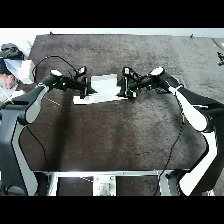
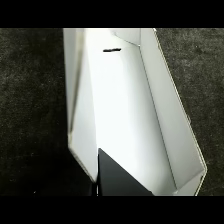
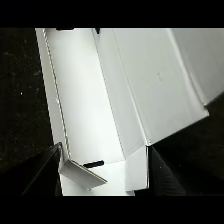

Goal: Fold the box and place the chain.

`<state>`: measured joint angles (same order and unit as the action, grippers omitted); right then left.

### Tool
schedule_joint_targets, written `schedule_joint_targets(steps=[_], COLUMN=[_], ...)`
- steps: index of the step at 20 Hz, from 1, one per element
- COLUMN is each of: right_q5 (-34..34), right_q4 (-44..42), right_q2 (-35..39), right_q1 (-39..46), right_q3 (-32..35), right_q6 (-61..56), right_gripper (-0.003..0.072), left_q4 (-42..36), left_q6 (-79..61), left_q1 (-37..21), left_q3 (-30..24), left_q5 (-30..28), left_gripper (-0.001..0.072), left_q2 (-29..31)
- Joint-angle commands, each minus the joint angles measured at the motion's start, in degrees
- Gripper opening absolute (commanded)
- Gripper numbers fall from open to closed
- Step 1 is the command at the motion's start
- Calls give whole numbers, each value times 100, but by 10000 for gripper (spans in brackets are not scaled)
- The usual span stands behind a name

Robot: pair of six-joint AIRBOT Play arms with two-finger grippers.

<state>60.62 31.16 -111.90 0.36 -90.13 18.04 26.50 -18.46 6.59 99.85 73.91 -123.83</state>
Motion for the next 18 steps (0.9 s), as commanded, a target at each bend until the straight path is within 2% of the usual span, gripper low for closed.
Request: schedule_joint_targets(steps=[1, 8, 13, 18], right_q5=[501, 905, 1165, 1224], right_q4=[17, 76, 249, 535], right_q2=[-256, -437, -885, -981], right_q1=[-4, -11, -13, -186], right_q3=[-317, -398, -960, -1047], right_q6=[-140, -236, -555, -570], right_gripper=[659, 658, 658, 658], left_q4=[2, 2, 4, 4], left_q6=[0, 0, 0, 0], left_q1=[2, 2, 2, 2], left_q3=[2, 2, 2, 2], left_q5=[4, 7, 7, 4], left_gripper=[13, 13, 12, 13], left_q2=[-4, -4, -4, -4])
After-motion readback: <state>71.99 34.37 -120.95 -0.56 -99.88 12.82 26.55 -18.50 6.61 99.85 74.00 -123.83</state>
